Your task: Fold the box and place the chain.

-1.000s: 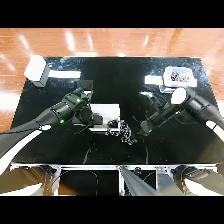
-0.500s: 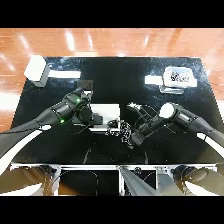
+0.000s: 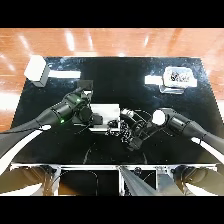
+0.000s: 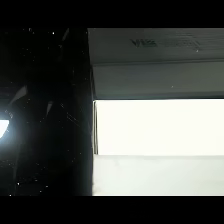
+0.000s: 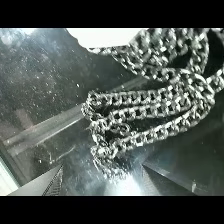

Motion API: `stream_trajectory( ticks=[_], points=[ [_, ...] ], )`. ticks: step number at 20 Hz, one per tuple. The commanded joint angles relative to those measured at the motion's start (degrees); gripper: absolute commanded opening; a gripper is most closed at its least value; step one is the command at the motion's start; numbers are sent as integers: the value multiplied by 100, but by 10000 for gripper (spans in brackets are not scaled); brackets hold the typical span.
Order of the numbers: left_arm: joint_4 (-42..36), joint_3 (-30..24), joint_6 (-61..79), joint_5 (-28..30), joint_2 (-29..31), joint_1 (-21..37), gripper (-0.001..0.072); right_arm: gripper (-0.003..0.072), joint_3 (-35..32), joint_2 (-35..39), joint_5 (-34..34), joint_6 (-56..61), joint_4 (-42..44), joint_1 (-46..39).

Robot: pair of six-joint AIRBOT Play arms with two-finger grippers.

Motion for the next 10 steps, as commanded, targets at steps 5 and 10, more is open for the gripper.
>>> stream_trajectory(
  ticks=[5, 10],
  points=[
    [9, -2, 2, 9, -2, -2, 22, 590, 0, -50, -365, -2, 52, 295],
    [7, -2, 2, 22, -2, -2, 22, 433, 0, -164, -732, 68, 42, 496]
  ],
)
